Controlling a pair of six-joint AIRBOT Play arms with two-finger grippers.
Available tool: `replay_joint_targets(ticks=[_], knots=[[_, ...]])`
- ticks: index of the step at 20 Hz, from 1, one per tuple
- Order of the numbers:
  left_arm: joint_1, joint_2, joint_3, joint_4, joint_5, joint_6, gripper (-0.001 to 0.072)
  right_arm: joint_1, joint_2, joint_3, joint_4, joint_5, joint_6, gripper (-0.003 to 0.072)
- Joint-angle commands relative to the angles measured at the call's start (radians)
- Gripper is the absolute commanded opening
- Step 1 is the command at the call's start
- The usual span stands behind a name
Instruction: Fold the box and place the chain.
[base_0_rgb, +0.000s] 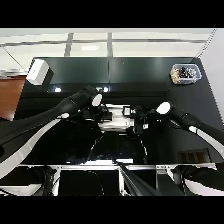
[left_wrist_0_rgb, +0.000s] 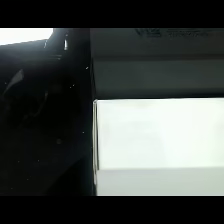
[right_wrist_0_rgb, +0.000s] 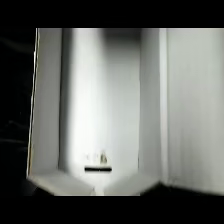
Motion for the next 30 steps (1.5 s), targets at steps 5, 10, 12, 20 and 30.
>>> replay_joint_targets(ticks=[5,10,12,20,30], knots=[[0.001,0.0,0.001,0.0,0.0,-0.003,0.003,0.002,0.095,0.002,-0.172,0.056,0.111,0.0567],[0.001,0.0,0.001,-0.001,-0.003,-0.003,0.003,0.002,0.09,0.002,0.005,0.055,0.084,0.0189],[0.001,0.0,0.001,-0.002,-0.003,-0.003,0.0029,0.002,0.069,0.001,0.095,0.057,0.084,0.0189],[0.001,0.0,0.001,-0.023,0.004,-0.003,0.003,0.064,-0.016,0.001,0.204,-0.001,0.094,0.0403],[0.001,0.0,0.001,-0.027,0.004,-0.003,0.0029,-0.068,0.142,0.044,-0.106,0.12,0.734,0.0015]])
